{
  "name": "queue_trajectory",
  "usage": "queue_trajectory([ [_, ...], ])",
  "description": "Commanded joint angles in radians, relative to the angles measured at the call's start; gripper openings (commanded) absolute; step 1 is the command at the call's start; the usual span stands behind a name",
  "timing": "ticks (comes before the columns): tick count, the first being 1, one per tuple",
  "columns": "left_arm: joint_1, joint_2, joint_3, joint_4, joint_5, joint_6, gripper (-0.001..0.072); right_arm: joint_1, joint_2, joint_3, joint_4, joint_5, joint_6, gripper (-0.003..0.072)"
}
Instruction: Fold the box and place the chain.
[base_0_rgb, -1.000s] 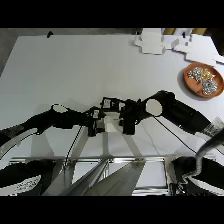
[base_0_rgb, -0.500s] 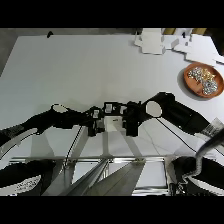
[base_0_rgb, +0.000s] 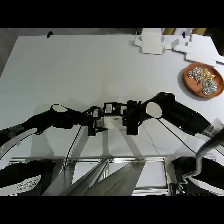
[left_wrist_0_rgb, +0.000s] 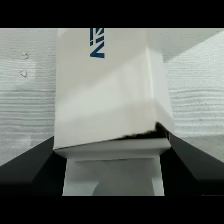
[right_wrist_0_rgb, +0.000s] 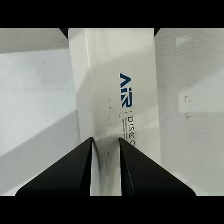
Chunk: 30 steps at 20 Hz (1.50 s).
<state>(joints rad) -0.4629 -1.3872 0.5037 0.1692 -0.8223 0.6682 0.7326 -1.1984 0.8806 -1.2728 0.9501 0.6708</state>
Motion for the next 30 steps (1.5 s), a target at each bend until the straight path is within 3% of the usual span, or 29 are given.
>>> queue_trajectory([
  [1,0.0,0.0,0.001,0.003,-0.005,0.003,0.0152,0.0,0.016,0.0,-0.006,-0.01,0.002,0.0073],
  [2,0.0,0.0,0.001,0.003,-0.005,0.003,0.0152,0.0,0.03,0.0,-0.007,-0.015,0.001,0.0041],
  [7,0.0,0.0,0.001,0.003,-0.005,0.003,0.0152,-0.001,0.035,-0.051,0.017,-0.093,0.002,0.0036],
  [13,0.0,0.0,0.001,0.003,-0.005,0.003,0.0152,0.01,0.035,-0.1,0.075,-0.064,0.005,0.0041],
  [14,0.0,0.0,0.001,0.003,-0.005,0.002,0.0152,0.01,0.035,-0.1,0.077,-0.052,0.004,0.0081],
  [16,0.0,0.0,0.001,0.003,-0.005,0.002,0.0152,0.01,0.035,-0.1,0.081,-0.033,0.004,0.0269],
  [17,0.0,0.0,0.001,0.003,-0.005,0.003,0.0152,0.01,0.037,-0.1,0.089,-0.027,0.004,0.0323],
  [22,0.0,0.0,0.001,0.003,-0.005,0.003,0.0152,0.009,0.079,-0.1,0.13,-0.05,0.004,0.0338],
  [24,0.0,0.0,0.001,0.003,-0.005,0.002,0.0152,0.009,0.087,-0.1,0.145,-0.077,0.006,0.0291],
  [26,0.0,0.0,0.001,0.003,-0.005,0.003,0.0152,0.009,0.085,-0.1,0.151,-0.093,0.005,0.0081],
  [27,0.0,0.0,0.001,0.003,-0.005,0.002,0.0152,0.009,0.083,-0.1,0.151,-0.098,0.005,0.0014],
  [30,0.0,0.0,0.001,0.003,-0.005,0.002,0.0152,0.009,0.066,-0.106,0.151,-0.105,0.006,0.0016],
])
